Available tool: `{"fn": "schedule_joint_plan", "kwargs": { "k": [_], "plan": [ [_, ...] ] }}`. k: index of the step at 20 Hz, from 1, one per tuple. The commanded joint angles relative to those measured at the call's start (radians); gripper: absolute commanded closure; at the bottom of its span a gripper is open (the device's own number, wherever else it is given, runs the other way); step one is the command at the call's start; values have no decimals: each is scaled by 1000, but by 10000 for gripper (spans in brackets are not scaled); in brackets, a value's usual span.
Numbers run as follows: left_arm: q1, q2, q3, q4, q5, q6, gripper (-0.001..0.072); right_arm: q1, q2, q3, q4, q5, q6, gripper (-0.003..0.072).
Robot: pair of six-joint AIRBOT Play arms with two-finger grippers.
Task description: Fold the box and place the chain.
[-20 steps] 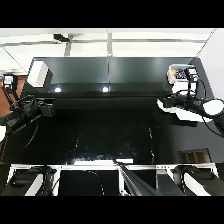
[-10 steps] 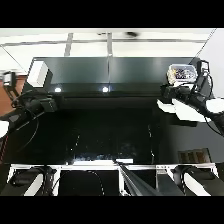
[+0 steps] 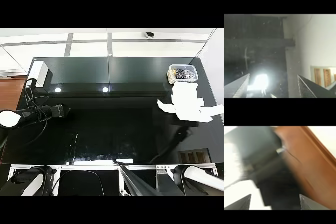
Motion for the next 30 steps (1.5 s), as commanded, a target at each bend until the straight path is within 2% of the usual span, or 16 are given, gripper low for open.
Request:
{"fn": "schedule_joint_plan", "kwargs": {
  "k": [1, 3, 6, 7, 11, 13, 14, 16, 17, 20, 23, 25, 28, 30],
  "plan": [
    [-1, -32, 2, 14, -9, -17, -1, -226, -224, 229, -27, 373, 43, -34],
    [-1, -38, 2, 14, -8, -17, -1, -265, -313, 284, -26, 520, 5, -34],
    [-1, -40, 2, 14, -8, -17, -1, -253, -386, 293, 62, 682, -245, -34],
    [-1, -40, 2, 14, -8, -17, -1, -236, -401, 292, 69, 709, -285, -34],
    [-1, -40, 2, 14, -9, -17, -1, -160, -409, 294, 63, 668, -317, -34],
    [-1, -40, 2, 14, -11, -17, -1, -126, -408, 295, 21, 670, -318, 253],
    [-1, -40, 2, 14, -13, -17, -1, -112, -408, 295, -16, 671, -318, 453],
    [-1, -40, 2, 14, -17, -17, -1, -98, -396, 297, -61, 686, -317, 649],
    [-1, -40, 2, 14, -17, -17, -1, -97, -382, 297, -51, 702, -320, 678],
    [-1, -40, 2, 14, -16, -17, -1, -98, -336, 296, 37, 761, -333, 678],
    [-1, -40, 2, 9, -16, -17, -1, -87, -252, 224, 231, 771, -370, 678],
    [-1, -40, 2, -17, -16, -16, -2, -56, -159, 115, 338, 749, -430, 678],
    [-19, -41, 2, -79, -14, -3, -1, 29, 8, -108, 415, 695, -520, 678],
    [-69, -42, 2, -158, 5, 72, 1, 108, 138, -292, 493, 577, -579, 677]
  ]
}}
